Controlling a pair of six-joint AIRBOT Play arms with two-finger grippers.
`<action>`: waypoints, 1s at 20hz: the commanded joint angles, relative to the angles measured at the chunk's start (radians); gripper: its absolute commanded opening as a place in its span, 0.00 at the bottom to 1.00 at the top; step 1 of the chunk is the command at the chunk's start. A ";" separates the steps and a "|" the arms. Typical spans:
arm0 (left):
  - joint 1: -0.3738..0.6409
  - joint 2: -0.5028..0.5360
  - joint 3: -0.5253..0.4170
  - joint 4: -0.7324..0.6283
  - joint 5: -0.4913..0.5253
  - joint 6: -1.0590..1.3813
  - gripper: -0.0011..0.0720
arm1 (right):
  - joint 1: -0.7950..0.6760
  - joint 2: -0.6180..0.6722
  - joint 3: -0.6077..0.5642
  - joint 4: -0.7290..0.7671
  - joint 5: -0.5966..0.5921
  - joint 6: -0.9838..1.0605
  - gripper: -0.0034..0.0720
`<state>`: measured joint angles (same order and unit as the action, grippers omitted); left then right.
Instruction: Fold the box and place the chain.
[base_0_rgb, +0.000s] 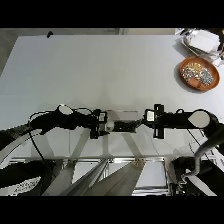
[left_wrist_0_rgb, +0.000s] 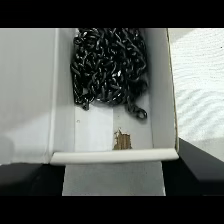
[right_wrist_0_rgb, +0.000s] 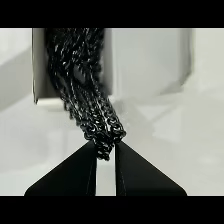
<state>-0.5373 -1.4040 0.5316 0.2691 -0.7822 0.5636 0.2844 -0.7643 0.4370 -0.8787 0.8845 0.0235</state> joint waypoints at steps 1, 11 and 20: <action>0.000 0.000 0.000 0.000 0.000 0.000 0.37 | 0.001 0.157 0.000 0.162 -0.011 0.023 0.05; 0.000 0.000 0.000 0.000 0.000 0.000 0.37 | 0.270 -0.025 0.002 0.473 -0.212 0.116 0.06; 0.000 0.000 0.000 0.000 0.000 0.000 0.37 | 0.423 -0.227 0.003 0.581 -0.478 0.193 0.06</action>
<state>-0.5369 -1.4040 0.5316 0.2687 -0.7822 0.5621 0.6724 -0.9375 0.4400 -0.3264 0.5007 0.1638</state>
